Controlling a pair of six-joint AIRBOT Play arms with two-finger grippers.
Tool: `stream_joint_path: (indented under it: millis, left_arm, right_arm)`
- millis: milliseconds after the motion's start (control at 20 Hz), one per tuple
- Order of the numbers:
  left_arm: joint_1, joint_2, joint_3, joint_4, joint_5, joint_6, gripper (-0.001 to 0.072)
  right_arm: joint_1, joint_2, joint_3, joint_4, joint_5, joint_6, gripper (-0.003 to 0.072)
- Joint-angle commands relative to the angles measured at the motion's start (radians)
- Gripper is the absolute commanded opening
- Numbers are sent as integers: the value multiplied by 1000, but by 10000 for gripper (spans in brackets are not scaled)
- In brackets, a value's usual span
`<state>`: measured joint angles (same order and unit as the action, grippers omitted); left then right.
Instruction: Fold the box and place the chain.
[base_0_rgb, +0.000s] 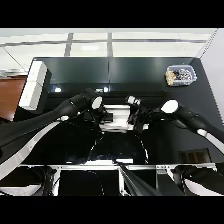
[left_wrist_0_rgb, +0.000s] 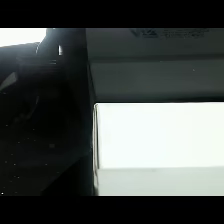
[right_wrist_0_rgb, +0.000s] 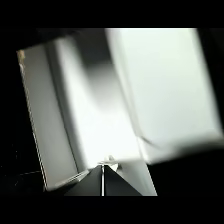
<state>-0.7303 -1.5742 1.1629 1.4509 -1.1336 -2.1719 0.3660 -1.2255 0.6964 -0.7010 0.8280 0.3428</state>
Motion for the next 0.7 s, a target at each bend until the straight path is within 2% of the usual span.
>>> stream_joint_path:
  millis: [0, 100, 150, 250, 350, 500, 650]
  left_arm:
    - [0, 1, 1, 3, -13, 6, 30]
    - [0, 0, 1, 4, -24, 6, 30]
    - [0, 0, 1, 3, -23, 6, 30]
    - [0, 0, 1, 4, -23, 6, 30]
    - [0, 0, 1, 4, -23, 6, 30]
    - [0, 0, 1, 3, -23, 6, 30]
    - [0, 0, 1, 3, -22, 5, 30]
  right_arm:
    - [-125, 145, 40, -289, 248, 600, 23]
    - [-292, 211, 29, -327, 356, 777, 23]
    - [-376, 216, 11, -306, 360, 809, 23]
    - [-525, 208, -63, -242, 285, 886, 23]
    - [-605, 180, -161, -116, 207, 921, 23]
    - [-560, 52, -258, 76, 137, 816, 23]
    - [-423, -107, -260, 297, 137, 652, 23]
